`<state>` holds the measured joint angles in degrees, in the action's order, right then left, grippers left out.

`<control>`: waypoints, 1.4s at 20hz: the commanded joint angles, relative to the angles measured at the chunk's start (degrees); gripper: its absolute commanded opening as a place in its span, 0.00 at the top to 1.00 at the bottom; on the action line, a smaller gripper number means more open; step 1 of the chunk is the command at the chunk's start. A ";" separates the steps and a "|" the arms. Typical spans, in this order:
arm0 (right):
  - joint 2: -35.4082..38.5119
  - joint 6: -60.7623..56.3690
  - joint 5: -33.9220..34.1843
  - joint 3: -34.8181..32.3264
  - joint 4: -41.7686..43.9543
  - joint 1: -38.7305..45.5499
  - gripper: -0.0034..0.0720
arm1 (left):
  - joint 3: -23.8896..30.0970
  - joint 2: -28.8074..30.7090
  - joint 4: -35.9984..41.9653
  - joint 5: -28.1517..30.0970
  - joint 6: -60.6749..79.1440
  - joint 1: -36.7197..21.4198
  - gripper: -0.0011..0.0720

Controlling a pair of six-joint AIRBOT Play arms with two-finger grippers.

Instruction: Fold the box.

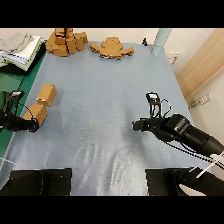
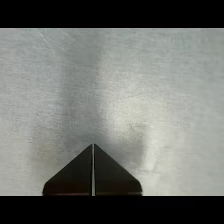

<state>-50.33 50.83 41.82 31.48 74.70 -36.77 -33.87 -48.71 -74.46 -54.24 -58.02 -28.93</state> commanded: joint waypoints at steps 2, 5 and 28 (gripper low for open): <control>-0.85 0.00 -2.60 -0.02 0.02 0.04 0.93 | -0.02 -6.19 8.96 8.24 3.98 -1.03 0.27; -0.85 0.00 -2.60 -0.02 0.04 0.04 0.93 | -1.03 -12.22 12.94 11.93 8.52 -0.37 0.27; -0.85 -0.02 -4.52 -0.02 0.76 -0.02 0.93 | -5.09 -19.69 12.96 22.86 11.08 3.58 0.26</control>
<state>-51.16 50.83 37.34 31.48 75.40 -36.75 -38.92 -68.34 -61.43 -31.59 -46.94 -25.39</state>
